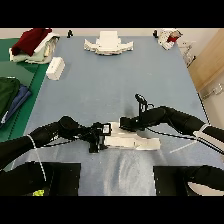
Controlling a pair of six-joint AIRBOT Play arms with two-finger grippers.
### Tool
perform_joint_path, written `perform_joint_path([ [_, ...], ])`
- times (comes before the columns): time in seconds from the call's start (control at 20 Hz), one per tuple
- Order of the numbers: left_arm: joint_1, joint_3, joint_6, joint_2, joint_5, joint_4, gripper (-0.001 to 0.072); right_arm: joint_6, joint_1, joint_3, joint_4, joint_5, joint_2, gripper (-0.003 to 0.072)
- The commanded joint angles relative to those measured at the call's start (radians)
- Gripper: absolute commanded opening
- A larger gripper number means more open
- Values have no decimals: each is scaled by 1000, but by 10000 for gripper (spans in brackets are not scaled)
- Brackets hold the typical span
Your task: Fold the box.
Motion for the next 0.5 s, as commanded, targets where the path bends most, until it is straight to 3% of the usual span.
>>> perform_joint_path([
  [0.0, 0, 1, 0, 0, 1, 0, 464, -40, 0, 13, -1, -1, -6, 164],
  [0.25, 0, 1, 0, 0, 1, 0, 464, -49, 0, 65, -89, -47, 56, 164],
  [0.45, 0, 1, 0, 0, 1, 0, 464, -55, 1, 103, -326, -240, 219, 164],
])
